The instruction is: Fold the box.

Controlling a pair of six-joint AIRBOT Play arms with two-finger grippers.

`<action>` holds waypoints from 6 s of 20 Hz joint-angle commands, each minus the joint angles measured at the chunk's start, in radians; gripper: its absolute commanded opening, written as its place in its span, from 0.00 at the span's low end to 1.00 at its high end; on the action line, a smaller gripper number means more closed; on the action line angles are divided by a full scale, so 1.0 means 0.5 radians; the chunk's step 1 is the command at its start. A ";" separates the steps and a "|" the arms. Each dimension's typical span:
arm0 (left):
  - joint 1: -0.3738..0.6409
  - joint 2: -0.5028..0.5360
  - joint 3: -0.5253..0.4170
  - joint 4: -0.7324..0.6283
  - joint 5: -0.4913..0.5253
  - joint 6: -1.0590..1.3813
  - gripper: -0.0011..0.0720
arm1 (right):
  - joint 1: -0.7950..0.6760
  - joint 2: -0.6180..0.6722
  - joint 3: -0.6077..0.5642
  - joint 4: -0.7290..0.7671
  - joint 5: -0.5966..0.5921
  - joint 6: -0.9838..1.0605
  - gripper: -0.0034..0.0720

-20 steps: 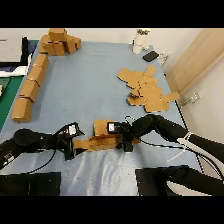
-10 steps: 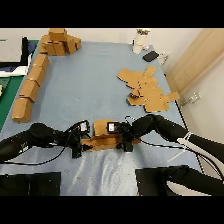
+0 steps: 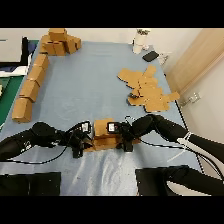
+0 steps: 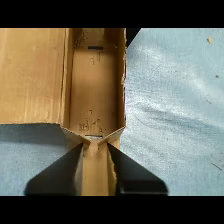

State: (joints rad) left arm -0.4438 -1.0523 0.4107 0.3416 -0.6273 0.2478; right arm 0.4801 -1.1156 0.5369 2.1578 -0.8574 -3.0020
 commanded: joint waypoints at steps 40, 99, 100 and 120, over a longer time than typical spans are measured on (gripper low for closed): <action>-0.082 0.691 0.016 1.279 0.065 -1.847 0.04 | 0.000 -0.002 0.000 0.000 0.000 0.002 0.70; -0.282 0.350 0.132 0.877 0.117 -3.738 0.50 | 0.000 -0.002 -0.001 0.000 0.000 0.002 0.70; -0.282 0.350 0.132 0.839 0.159 -3.742 0.50 | 0.000 -0.002 -0.001 -0.001 0.000 0.002 0.70; -0.713 -0.140 0.674 1.987 -0.249 -5.160 0.82 | 0.000 -0.001 0.000 -0.001 0.000 0.002 0.70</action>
State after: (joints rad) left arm -0.7521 -1.0775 0.6861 1.1709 -0.6598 -2.1780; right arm 0.4801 -1.1156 0.5369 2.1574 -0.8577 -3.0013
